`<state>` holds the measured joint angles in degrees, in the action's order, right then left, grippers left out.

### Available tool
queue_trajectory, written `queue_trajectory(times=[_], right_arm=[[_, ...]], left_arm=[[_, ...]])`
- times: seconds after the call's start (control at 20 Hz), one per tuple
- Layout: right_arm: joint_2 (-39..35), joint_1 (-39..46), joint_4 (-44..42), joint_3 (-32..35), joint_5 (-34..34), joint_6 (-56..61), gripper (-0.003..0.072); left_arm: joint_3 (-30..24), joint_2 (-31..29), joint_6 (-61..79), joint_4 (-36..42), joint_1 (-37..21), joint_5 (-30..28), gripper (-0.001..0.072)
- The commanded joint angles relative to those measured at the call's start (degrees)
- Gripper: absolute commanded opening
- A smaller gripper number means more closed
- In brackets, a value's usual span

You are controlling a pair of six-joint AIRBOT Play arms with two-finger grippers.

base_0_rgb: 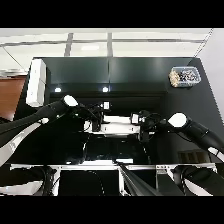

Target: Fold the box and place the chain.

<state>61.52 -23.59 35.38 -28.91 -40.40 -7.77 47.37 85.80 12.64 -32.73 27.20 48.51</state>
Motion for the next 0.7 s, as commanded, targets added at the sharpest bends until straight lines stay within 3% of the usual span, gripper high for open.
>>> queue_trajectory(times=[0.0, 0.65], right_arm=[[2.75, 0.04, -2.51, 0.00, -1.99, -5.01, 0.0713], [7.48, 5.77, -3.89, -0.02, -4.42, -8.00, 0.0712]], left_arm=[[0.02, 0.04, -0.22, 0.15, 0.02, -0.31, 0.0028], [0.02, 0.04, -0.22, 0.13, 0.02, -0.33, 0.0028]])
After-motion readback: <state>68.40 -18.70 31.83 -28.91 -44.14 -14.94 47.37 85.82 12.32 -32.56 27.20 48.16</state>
